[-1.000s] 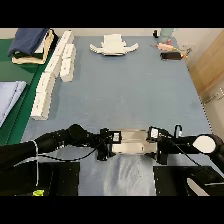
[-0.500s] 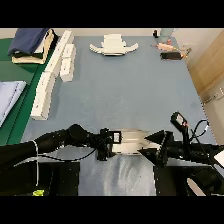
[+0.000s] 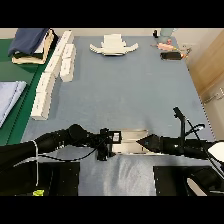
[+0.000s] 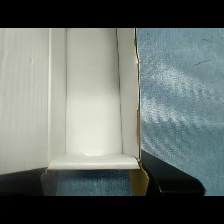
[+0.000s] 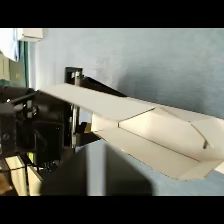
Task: Fold the box.
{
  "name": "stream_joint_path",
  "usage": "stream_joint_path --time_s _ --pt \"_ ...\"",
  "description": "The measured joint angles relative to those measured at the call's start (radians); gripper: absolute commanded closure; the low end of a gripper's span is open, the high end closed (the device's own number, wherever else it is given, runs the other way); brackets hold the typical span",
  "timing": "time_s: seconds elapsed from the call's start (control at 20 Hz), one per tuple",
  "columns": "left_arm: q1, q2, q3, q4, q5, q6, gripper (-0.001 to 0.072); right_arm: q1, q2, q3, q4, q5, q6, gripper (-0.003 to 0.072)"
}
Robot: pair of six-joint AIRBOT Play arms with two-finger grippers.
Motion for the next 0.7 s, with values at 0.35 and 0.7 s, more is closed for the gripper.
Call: stream_joint_path --time_s 0.35,0.7 --pt "0.000 0.000 0.000 0.000 0.000 0.000 0.0189 0.001 -0.190 0.001 0.197 -0.138 -0.155 0.0682" --pt "0.000 0.000 0.000 0.000 0.000 0.000 0.0189 0.001 -0.481 0.049 0.236 -0.292 -0.387 0.0682"
